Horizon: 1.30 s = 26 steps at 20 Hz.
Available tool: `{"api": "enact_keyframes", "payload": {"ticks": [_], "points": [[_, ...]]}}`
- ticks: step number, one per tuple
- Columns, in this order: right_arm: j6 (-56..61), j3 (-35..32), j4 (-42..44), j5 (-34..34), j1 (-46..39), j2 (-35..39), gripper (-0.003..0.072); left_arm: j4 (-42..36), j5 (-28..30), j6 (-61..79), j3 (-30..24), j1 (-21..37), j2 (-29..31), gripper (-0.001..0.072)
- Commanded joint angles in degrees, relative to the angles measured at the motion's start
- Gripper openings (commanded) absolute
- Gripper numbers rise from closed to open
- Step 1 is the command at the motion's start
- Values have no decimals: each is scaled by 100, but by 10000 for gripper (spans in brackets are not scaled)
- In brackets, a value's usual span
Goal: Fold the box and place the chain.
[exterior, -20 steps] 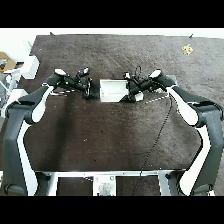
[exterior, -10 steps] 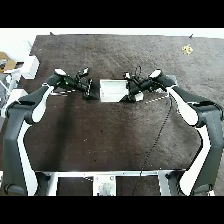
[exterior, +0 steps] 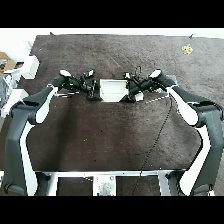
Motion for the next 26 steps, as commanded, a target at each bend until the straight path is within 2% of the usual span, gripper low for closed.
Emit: {"api": "enact_keyframes", "payload": {"ticks": [1,8,12,26], "points": [[-4,0,-2,2,4,-4,508,-2,291,-15,2,-101,-20,720],[-4,0,2,2,4,-4,509,42,476,-66,0,-114,-24,720],[-4,0,0,0,4,-4,509,44,616,-33,-229,-151,-24,720],[-4,0,0,2,4,-4,508,-162,299,195,-271,-173,-22,720]]}}
